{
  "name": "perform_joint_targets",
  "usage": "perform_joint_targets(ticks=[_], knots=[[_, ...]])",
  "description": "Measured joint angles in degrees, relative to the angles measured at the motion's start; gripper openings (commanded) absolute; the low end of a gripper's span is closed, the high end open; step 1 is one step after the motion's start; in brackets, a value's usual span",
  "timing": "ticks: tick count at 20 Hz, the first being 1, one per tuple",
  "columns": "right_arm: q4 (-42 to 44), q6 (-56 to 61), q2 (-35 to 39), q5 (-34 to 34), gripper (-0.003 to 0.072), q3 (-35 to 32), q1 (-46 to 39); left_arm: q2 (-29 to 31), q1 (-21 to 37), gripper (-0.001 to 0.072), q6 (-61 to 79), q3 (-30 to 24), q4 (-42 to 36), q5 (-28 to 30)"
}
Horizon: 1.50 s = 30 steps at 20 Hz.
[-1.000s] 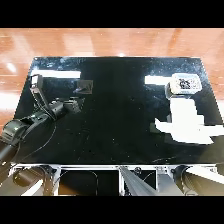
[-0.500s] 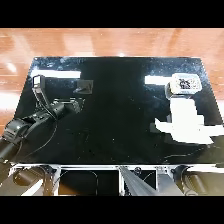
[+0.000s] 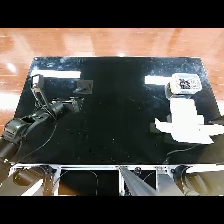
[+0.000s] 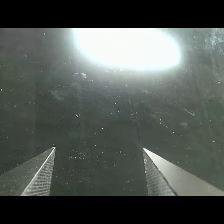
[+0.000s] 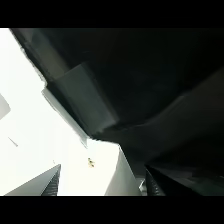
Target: Fold the box and place the chain.
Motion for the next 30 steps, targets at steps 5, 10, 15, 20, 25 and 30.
perform_joint_targets(ticks=[5,10,15,20,25,30], knots=[[-2.0,0.1,-0.2,0.9,0.0129,-0.3,3.0,0.0,0.0,0.0636,0.0,0.0,0.0,0.0],[-2.1,-3.5,2.4,2.1,0.0045,-0.5,4.0,0.0,0.0,0.0636,0.0,0.0,-0.1,0.0],[-0.3,-6.6,7.2,1.3,0.0045,-2.1,6.1,0.0,0.0,0.0635,0.0,0.0,-0.1,0.0],[3.5,-8.1,14.0,-0.4,0.0046,-12.5,13.0,0.0,0.0,0.0635,0.0,0.0,0.2,0.8],[11.5,-8.3,20.9,-3.7,0.0046,-22.5,27.0,-0.3,0.0,0.0628,0.0,0.0,0.2,1.1],[18.3,-5.8,29.8,-14.8,0.0046,-28.6,48.1,-1.9,0.0,0.0617,0.0,0.0,-0.3,2.1]])
